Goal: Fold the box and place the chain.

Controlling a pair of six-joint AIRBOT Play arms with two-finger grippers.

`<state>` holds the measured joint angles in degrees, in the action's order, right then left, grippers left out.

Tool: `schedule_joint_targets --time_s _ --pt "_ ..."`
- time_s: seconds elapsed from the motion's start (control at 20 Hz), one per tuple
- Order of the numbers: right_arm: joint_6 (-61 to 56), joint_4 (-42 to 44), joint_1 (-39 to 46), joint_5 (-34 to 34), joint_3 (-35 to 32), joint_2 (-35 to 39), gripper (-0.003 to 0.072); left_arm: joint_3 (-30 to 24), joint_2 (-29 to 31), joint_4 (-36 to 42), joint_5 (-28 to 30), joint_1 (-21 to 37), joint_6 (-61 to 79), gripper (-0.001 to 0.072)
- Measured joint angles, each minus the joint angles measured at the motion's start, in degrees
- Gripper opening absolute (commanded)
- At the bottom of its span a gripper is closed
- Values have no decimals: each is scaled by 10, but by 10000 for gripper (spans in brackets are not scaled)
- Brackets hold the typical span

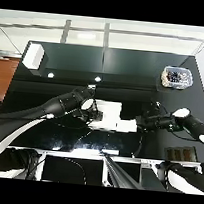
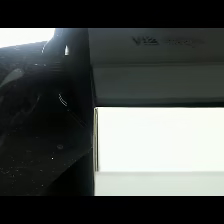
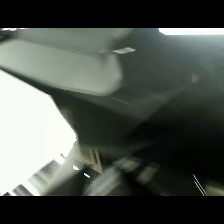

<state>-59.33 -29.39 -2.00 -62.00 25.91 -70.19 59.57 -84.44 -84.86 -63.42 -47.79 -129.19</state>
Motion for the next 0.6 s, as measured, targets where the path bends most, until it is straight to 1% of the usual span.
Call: schedule_joint_targets --time_s 0.2,0.3,0.45,0.6 --pt "45 46 -16 -56 53 -5 464 0 0 -2 -1 0 -1 29" --pt "55 52 -21 -80 70 -7 465 0 0 -2 -1 1 -2 29" --pt "63 50 -38 -93 83 -7 465 0 0 -2 -2 1 -2 29" --pt "64 42 -62 -85 87 -7 464 0 0 -2 -2 1 -2 29"
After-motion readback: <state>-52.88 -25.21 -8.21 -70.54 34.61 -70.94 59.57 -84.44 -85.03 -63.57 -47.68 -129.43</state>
